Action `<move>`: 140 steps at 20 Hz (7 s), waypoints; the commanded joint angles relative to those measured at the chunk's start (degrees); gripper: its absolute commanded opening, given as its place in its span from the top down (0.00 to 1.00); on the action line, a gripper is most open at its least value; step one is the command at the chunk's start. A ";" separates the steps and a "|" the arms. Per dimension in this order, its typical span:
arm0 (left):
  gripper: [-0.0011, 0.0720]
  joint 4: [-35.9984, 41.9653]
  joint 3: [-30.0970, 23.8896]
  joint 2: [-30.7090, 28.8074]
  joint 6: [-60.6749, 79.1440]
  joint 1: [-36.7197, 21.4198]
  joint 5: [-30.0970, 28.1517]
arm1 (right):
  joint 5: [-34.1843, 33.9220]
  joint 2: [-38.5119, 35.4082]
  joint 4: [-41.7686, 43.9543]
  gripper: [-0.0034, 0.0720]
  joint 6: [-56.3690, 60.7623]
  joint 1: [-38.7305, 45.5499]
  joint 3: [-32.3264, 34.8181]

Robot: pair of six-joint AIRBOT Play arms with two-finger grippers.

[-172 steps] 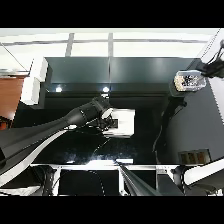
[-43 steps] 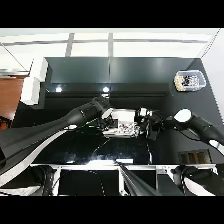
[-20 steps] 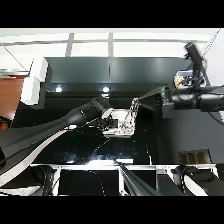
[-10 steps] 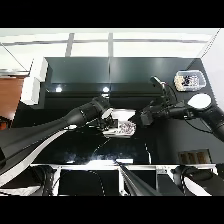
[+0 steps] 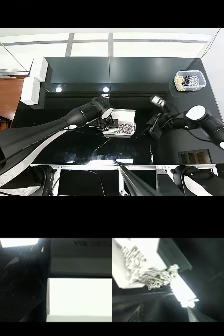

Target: Fold the box and place the chain.

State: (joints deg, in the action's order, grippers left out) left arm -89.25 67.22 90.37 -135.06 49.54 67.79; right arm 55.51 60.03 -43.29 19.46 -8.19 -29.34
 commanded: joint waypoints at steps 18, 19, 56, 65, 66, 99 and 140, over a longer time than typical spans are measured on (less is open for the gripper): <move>0.94 -0.02 -0.02 0.00 0.00 0.00 -0.04 | -20.65 7.30 12.24 0.03 -31.39 -11.39 3.63; 0.94 -0.02 -0.02 0.00 0.00 0.00 -0.04 | -21.33 7.34 12.26 0.22 -30.69 -11.39 3.61; 0.94 -0.07 -0.02 0.00 0.02 -0.02 -0.20 | 10.32 -10.56 -3.82 0.45 36.28 7.76 -12.72; 0.71 0.13 2.45 -0.13 0.98 0.00 3.30 | 15.65 -10.84 -3.98 0.45 36.20 12.00 -12.59; 0.42 -0.15 3.61 -0.15 1.16 -0.02 5.05 | 15.65 -10.84 -4.09 0.45 36.20 12.00 -12.59; 0.01 52.89 -29.62 -14.64 147.58 -31.43 -10.08 | 12.81 -10.84 -4.59 0.45 36.46 11.98 -12.59; 0.01 52.68 -20.85 -6.97 146.20 -24.63 -15.02 | 11.17 -10.84 -4.76 0.45 36.44 11.98 -12.59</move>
State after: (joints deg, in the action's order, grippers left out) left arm -36.58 45.93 83.35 11.03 24.86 53.10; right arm 66.85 49.23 -48.07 55.86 3.79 -41.91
